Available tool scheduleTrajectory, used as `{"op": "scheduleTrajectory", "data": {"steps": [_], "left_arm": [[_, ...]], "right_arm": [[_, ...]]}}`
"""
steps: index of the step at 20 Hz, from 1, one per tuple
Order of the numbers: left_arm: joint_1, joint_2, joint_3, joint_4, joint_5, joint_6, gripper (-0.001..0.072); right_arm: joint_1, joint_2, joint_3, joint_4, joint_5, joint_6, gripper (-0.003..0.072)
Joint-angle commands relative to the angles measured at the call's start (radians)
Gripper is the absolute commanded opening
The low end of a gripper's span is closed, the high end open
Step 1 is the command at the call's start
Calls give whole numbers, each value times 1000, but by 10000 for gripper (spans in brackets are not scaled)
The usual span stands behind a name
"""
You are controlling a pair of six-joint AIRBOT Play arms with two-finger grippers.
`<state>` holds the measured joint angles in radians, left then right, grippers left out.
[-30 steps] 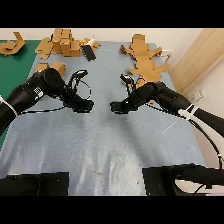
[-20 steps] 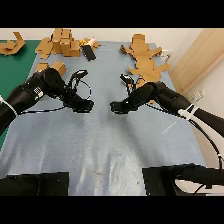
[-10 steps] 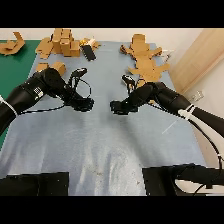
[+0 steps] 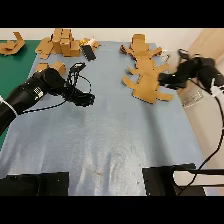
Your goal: Fold the box.
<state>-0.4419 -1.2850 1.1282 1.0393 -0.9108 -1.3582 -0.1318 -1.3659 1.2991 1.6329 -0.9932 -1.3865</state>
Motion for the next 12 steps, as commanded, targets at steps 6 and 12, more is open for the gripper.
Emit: {"op": "scheduleTrajectory", "data": {"steps": [6, 12], "left_arm": [[-1, 0, 0, -8, 17, 0, 11], [-1, 0, 0, -8, 18, -1, 11]], "right_arm": [[-458, -251, 56, 413, 3, -378, 452], [-418, -337, 56, 489, 13, -449, 452]]}}
